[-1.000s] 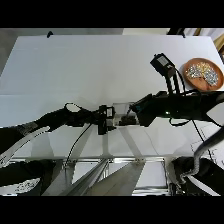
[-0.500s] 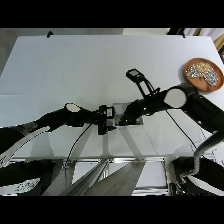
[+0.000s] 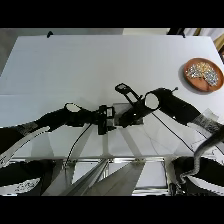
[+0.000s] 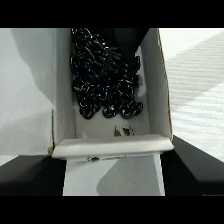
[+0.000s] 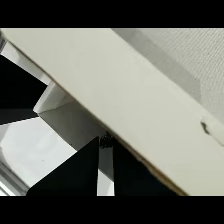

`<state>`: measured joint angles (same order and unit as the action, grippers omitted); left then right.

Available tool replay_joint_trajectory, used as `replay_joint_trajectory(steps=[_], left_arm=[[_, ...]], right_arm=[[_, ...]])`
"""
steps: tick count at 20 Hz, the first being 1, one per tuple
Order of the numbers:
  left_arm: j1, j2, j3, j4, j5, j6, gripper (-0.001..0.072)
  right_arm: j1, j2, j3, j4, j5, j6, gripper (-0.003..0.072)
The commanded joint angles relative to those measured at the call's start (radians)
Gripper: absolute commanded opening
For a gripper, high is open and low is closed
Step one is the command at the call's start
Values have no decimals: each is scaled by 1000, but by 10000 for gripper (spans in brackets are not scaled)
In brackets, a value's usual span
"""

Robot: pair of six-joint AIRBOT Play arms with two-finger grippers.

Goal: Fold the box and place the chain.

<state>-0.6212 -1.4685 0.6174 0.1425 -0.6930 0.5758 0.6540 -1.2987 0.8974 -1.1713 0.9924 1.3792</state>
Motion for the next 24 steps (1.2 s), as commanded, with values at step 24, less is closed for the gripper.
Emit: replay_joint_trajectory(steps=[24], left_arm=[[0, 1, 1, 0, 0, 0, 254]], right_arm=[[-594, 131, 32, -109, 98, 26, 235]])
